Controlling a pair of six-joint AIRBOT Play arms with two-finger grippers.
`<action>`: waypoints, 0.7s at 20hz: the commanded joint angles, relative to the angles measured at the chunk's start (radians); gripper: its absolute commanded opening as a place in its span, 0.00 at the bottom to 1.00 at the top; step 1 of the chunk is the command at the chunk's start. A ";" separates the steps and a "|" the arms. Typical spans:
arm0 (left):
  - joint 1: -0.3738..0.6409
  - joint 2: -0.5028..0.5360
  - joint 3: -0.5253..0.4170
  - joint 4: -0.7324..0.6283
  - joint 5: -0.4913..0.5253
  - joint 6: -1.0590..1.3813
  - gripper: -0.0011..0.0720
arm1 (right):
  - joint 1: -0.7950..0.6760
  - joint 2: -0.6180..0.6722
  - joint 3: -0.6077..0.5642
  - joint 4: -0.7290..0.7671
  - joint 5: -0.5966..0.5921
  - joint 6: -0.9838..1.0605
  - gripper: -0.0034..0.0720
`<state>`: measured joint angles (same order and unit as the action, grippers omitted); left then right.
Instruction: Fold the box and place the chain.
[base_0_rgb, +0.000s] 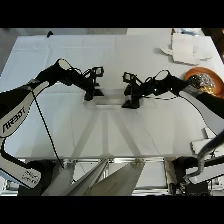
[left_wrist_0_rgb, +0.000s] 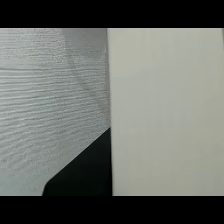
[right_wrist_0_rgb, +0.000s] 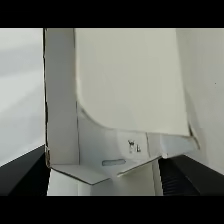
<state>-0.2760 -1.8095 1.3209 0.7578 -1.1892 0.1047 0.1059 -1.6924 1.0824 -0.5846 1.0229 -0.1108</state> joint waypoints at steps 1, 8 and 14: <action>0.000 -0.001 0.000 -0.001 0.003 0.000 0.03 | 0.000 -0.029 0.000 0.112 0.002 -0.050 0.96; 0.000 -0.001 0.000 -0.001 0.003 0.000 0.03 | -0.021 -0.046 -0.035 0.149 0.001 -0.074 0.96; 0.000 -0.001 0.000 -0.001 0.003 0.000 0.03 | -0.027 -0.045 -0.084 0.203 -0.014 -0.127 0.96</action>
<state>-0.2760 -1.8095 1.3209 0.7570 -1.1866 0.1047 0.0814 -1.7367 1.0164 -0.4026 1.0210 -0.2134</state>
